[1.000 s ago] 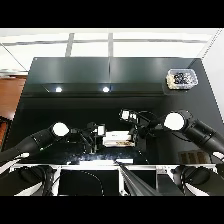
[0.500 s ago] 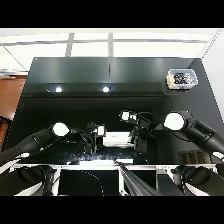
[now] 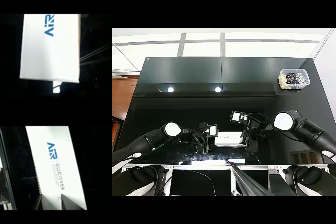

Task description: Fold the box and place the chain.

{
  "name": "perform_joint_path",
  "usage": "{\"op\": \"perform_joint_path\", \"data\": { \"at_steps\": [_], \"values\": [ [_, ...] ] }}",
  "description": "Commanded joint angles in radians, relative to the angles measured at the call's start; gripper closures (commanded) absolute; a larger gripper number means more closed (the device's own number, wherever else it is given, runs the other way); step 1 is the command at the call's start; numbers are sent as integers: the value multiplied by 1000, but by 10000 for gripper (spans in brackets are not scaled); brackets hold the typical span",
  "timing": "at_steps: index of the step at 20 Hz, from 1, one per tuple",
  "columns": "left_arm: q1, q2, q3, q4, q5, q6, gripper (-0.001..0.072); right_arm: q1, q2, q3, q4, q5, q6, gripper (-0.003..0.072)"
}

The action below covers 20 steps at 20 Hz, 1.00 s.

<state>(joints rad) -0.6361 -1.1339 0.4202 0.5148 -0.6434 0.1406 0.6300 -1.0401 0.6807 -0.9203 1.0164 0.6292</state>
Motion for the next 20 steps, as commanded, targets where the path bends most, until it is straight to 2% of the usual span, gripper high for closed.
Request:
{"op": "perform_joint_path", "data": {
  "at_steps": [1, 7, 9, 10, 13, 14, 15, 20],
  "values": [
    [0, -1, 1, 0, 0, 0, 361, 10, -6, 1, 3, 7, 37, 410],
    [0, -1, 1, 0, 0, 0, 361, -38, 48, 54, 3, 63, 225, 412],
    [0, -1, 1, 0, 0, 0, 361, -103, 91, 55, 4, 78, 286, 413],
    [0, -1, 1, 0, 0, 0, 361, -142, 109, 55, 4, 100, 308, 451],
    [0, -1, 1, 0, 0, 0, 361, -270, 124, 53, 11, 182, 360, 452],
    [0, -1, 1, 0, 0, 0, 361, -303, 124, 49, 21, 198, 368, 534],
    [0, -1, 1, 0, 0, 0, 361, -334, 124, 38, 49, 204, 375, 657],
    [0, -1, 1, 0, 0, 0, 361, -364, 109, -69, 302, 194, 382, 656]
  ]
}}
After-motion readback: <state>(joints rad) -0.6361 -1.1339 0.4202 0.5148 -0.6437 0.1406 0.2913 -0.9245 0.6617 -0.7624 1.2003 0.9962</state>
